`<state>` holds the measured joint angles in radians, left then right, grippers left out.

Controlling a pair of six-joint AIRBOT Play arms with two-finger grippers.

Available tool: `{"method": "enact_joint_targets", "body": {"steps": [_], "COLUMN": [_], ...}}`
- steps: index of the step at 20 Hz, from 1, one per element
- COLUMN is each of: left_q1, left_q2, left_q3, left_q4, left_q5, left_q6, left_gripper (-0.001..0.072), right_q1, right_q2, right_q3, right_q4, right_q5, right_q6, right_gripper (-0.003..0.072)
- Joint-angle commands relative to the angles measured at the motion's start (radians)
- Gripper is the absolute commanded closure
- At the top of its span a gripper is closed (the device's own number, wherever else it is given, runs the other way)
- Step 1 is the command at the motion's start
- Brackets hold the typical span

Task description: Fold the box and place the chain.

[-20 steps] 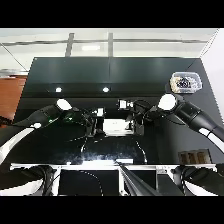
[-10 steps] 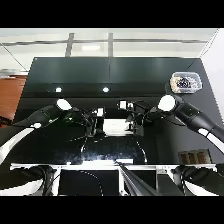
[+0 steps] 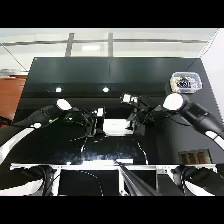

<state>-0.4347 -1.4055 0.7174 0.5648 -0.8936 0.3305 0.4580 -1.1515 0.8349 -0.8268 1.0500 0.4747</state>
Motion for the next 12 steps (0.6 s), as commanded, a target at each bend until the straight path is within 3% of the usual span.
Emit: {"method": "enact_joint_targets", "body": {"steps": [1,2,3,4,8,12], "left_q1": [0.0,0.0,0.0,0.0,0.0,0.0], "left_q2": [0.0,0.0,0.0,0.0,0.0,0.0], "left_q3": [0.001,0.001,0.001,0.001,0.001,0.001], "left_q4": [0.0,0.0,0.0,0.0,0.0,0.0], "left_q5": [0.0,0.0,0.0,0.0,0.0,0.001], "left_q6": [0.0,0.0,0.0,0.0,0.0,0.0], "left_gripper": [0.0317,0.0316,0.0316,0.0316,0.0316,0.0316], "right_q1": [-0.062,-0.079,-0.091,-0.096,-0.095,-0.095], "right_q2": [0.068,0.067,0.067,0.066,0.055,-0.055], "right_q3": [0.004,0.001,-0.02,-0.052,-0.145,-0.164], "right_q4": [0.015,0.026,0.062,0.121,0.323,0.457], "right_q5": [0.098,0.113,0.108,0.086,-0.076,-0.085], "right_q6": [0.257,0.371,0.463,0.479,0.628,0.651], "right_gripper": [0.03,0.034,0.0599,0.0673,0.0674,0.0674]}}
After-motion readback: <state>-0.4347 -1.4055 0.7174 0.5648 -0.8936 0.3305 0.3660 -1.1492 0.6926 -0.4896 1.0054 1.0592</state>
